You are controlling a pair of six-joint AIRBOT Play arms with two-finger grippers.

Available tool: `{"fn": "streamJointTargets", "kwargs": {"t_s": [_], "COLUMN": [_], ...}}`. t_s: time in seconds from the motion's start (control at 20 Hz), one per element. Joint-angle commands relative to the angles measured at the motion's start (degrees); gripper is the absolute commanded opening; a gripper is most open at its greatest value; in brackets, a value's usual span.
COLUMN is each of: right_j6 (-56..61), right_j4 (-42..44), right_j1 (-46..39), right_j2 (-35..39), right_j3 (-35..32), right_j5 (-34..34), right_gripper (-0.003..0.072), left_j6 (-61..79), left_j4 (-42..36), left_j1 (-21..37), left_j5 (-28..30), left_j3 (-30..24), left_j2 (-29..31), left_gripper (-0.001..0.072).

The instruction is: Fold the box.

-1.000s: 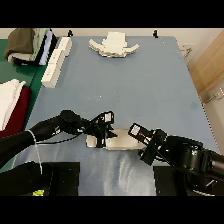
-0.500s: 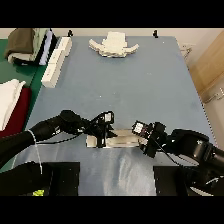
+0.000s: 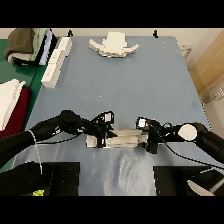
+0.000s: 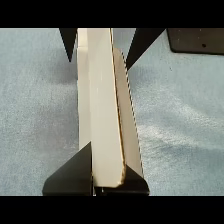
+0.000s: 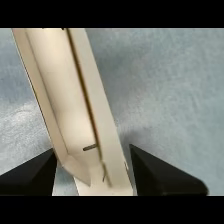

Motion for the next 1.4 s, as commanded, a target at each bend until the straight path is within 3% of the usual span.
{"fn": "streamJointTargets", "kwargs": {"t_s": [0.0, 0.4, 0.75, 0.9, 1.35], "right_j6": [-10.54, -9.44, -22.58, -29.53, -32.46], "right_j4": [9.51, 7.74, 11.5, 16.83, 18.62], "right_j1": [-3.74, -3.74, -4.59, -7.13, -8.41], "right_j2": [-5.64, -5.22, -8.35, -9.97, -11.08], "right_j3": [-0.02, 0.0, -0.04, -0.66, -2.64], "right_j5": [0.96, 2.95, 3.17, 4.87, 4.66], "right_gripper": [0.0718, 0.0709, 0.0698, 0.063, 0.0589], "left_j6": [0.02, 0.02, 0.02, 0.04, 0.02], "left_j4": [0.02, 0.0, 0.02, 0.02, 0.02], "left_j1": [0.04, 0.04, 0.04, 0.04, 0.04], "left_j5": [0.02, 0.02, 0.02, 0.0, 0.02], "left_j3": [0.04, 0.04, 0.04, 0.04, 0.04], "left_j2": [0.02, 0.02, 0.02, 0.02, 0.02], "left_gripper": [0.0016, 0.0016, 0.0015, 0.0016, 0.0016]}}
